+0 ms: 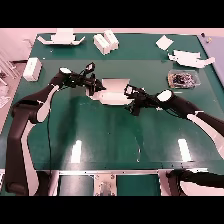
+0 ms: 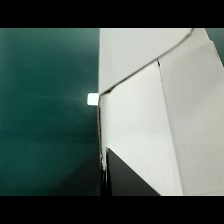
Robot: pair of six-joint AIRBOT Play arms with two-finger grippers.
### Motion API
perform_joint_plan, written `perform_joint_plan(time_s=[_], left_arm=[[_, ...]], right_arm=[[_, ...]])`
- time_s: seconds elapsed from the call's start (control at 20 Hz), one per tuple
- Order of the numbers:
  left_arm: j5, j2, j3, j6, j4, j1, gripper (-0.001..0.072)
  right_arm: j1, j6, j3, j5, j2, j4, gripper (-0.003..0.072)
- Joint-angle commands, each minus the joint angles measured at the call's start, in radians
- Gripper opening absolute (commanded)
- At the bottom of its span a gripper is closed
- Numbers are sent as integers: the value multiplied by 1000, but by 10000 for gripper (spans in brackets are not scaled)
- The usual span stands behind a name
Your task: Fold the box and place the chain.
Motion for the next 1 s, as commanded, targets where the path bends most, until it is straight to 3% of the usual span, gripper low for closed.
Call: perform_joint_plan(time_s=[0.0, 0.55, 0.95], left_arm=[[0, 0, 0, 0, 0, 0, 22], [0, 0, 0, 0, 0, 0, 22], [0, 0, 0, 0, 0, 0, 22]], right_arm=[[-2, -146, 0, -21, -33, 132, 601], [-85, -533, 0, -34, -59, 515, 601], [-165, -625, 6, 106, -63, 563, 617]])
